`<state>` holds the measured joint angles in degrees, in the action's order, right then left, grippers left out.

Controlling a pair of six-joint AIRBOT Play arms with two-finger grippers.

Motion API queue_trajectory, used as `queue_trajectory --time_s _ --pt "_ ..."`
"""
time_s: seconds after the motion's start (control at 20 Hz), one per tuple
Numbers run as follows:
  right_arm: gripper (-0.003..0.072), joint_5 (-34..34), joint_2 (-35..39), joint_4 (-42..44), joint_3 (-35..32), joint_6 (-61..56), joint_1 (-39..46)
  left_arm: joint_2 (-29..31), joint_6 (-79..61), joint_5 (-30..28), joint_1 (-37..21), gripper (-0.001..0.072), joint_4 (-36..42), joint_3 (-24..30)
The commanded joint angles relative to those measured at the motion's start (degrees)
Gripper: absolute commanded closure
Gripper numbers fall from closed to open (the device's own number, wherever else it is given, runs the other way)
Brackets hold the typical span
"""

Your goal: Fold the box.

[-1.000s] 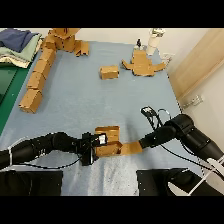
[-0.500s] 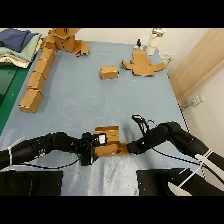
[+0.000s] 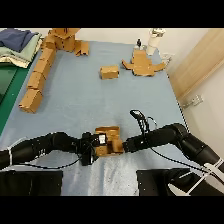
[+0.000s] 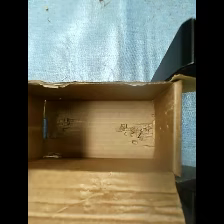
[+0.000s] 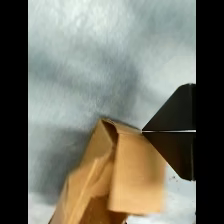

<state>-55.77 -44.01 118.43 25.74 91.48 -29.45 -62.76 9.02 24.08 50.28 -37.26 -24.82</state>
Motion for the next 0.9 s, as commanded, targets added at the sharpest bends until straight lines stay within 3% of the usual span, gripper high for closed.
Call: queue_trajectory --time_s 0.0,0.05,0.2,0.25,0.4,0.45,0.65,0.75,0.85 --pt "0.0467 0.87 1.18 0.55 0.15 -0.57 -0.33 0.0 0.0 0.09 0.04 0.0295 0.0 0.0" --pt "0.0368 1.4 1.2 0.55 0.15 -0.57 -0.33 0.0 0.0 0.09 0.04 0.0295 0.0 0.0" --pt "0.0345 1.79 1.18 0.66 0.15 -0.55 -0.31 0.0 0.0 0.09 0.04 0.0295 0.0 0.0" --pt "0.0253 1.81 1.18 0.94 0.15 -0.55 -0.31 0.0 0.0 0.09 0.04 0.0295 0.0 0.0" --pt "0.0207 1.84 1.18 1.03 0.15 -0.55 -0.33 0.0 0.0 0.09 0.04 0.0295 0.0 0.0" --pt "0.0161 1.84 1.18 1.05 0.15 -0.57 -0.33 0.0 0.0 0.09 0.04 0.0295 0.0 0.0" --pt "0.0167 1.88 0.68 1.01 0.15 -0.92 -0.33 0.0 0.0 0.09 0.04 0.0295 0.0 0.0" --pt "0.0238 1.84 -1.29 0.96 0.46 -3.58 -0.33 0.0 0.0 0.07 0.04 0.0295 0.0 0.0" --pt "0.0245 2.01 -4.02 0.24 1.79 -6.01 -2.27 0.0 0.0 0.07 0.04 0.0295 0.0 0.0"
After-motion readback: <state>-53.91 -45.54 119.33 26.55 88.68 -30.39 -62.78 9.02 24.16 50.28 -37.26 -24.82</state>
